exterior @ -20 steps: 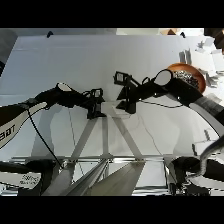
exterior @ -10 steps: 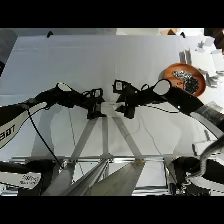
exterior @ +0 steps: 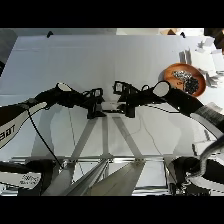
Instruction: Fold the box and place the chain.
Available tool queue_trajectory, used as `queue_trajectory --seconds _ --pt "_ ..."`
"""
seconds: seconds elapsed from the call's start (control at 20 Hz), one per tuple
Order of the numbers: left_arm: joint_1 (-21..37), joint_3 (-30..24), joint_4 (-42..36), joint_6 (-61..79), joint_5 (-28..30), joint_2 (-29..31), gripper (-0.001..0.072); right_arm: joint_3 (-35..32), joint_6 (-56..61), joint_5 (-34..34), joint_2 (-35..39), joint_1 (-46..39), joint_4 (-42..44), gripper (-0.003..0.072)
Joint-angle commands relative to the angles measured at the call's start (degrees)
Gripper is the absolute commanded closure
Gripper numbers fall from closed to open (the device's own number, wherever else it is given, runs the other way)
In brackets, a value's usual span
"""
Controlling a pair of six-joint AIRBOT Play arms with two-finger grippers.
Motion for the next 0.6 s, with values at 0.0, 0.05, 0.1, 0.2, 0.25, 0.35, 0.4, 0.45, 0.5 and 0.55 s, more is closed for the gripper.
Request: queue_trajectory --seconds 0.0,0.05,0.1,0.2,0.25,0.35,0.4,0.45,0.5,0.55 --pt "0.0 0.0 0.1 0.1 -0.1 0.0 0.0316 -0.6 0.9 -1.0 -0.5 0.0 0.0 0.0420" --pt "0.0 0.0 0.1 0.1 -0.1 0.0 0.0316 -0.8 0.9 -1.1 -0.6 0.0 0.3 0.0420" --pt "0.0 0.0 0.1 0.1 -0.1 0.0 0.0316 -0.9 0.9 -1.2 -0.6 0.0 0.3 0.0420" --pt "0.0 0.0 0.1 0.1 -0.1 0.0 0.0316 -1.0 1.8 0.1 -0.6 0.1 0.5 0.0406" --pt "0.0 0.0 0.1 0.1 -0.1 0.0 0.0316 -1.0 1.9 0.9 -0.6 0.3 0.4 0.0389" --pt "0.0 0.0 0.1 0.1 -0.1 0.0 0.0316 -1.5 1.9 1.2 -0.6 1.3 0.5 0.0370" --pt "0.0 0.0 0.1 0.1 -0.1 0.0 0.0316 -1.8 1.9 0.7 -0.6 1.6 0.6 0.0306" --pt "0.0 0.0 0.1 0.1 -0.1 0.0 0.0316 -2.2 1.9 0.0 -0.6 1.7 0.7 0.0223" --pt "0.0 0.0 0.1 0.1 -0.1 0.0 0.0316 -2.2 1.9 0.0 -0.7 1.7 0.6 0.0209" --pt "0.0 0.0 0.1 0.1 -0.1 0.0 0.0316 -2.2 1.9 -0.1 -0.7 1.7 0.6 0.0208"
